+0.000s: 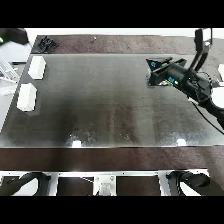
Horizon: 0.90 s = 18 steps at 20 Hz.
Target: Fold the box and place the chain.
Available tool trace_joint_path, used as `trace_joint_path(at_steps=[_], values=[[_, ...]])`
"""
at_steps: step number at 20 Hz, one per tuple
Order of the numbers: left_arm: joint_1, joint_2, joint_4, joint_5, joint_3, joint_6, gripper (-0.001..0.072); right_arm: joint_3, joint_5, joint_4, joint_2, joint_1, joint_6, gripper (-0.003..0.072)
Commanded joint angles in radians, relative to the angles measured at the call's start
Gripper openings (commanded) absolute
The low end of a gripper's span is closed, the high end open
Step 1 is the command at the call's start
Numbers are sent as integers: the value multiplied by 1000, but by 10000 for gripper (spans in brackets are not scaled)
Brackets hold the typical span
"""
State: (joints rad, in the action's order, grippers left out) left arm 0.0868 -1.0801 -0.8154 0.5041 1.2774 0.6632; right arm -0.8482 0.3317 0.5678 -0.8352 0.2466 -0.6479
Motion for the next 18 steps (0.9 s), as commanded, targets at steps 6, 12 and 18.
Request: trace_joint_path(at_steps=[6, 12, 18], values=[[-259, 355, 62, -363, -773, -37, 16, 427, -168, 28, 354, -7, -3, -2], [-345, 360, 64, -499, -964, -35, 20, 658, -209, 27, 553, -7, -3, 0], [-344, 360, 64, -478, -977, -36, 22, 714, -208, 27, 597, -6, -3, 0]])
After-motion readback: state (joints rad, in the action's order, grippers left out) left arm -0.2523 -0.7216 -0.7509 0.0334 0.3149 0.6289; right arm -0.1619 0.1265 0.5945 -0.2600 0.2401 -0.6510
